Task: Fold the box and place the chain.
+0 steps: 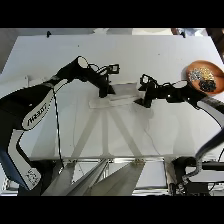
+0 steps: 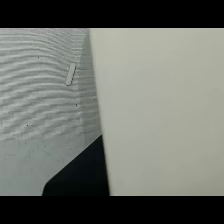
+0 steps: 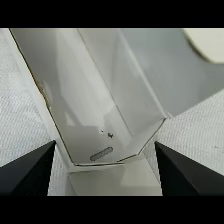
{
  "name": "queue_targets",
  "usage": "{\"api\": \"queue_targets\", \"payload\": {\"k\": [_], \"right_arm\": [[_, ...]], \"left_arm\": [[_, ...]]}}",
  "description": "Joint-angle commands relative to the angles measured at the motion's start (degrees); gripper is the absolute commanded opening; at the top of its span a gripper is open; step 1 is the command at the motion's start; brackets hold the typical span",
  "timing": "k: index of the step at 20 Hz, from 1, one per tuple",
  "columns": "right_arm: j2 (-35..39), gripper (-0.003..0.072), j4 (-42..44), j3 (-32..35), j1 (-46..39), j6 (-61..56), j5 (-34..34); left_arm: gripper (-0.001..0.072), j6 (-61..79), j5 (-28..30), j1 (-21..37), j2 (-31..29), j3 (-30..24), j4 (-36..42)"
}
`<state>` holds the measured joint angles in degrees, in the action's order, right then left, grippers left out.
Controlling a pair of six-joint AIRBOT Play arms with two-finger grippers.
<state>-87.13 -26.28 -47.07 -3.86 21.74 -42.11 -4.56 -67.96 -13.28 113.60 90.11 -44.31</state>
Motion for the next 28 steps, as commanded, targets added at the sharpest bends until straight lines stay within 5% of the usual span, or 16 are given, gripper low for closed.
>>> {"api": "queue_targets", "payload": {"k": [1,28], "right_arm": [[-0.87,0.0693,-0.72,-1.84,-1.62,1.79,-3.30],[-9.20,0.0693,-0.22,-11.08,-4.66,6.84,-15.69]], "left_arm": [[0.0012,0.07,0.00,-0.02,0.02,0.00,0.07],[0.0012,0.07,0.00,-0.02,0.02,0.00,0.07]]}}
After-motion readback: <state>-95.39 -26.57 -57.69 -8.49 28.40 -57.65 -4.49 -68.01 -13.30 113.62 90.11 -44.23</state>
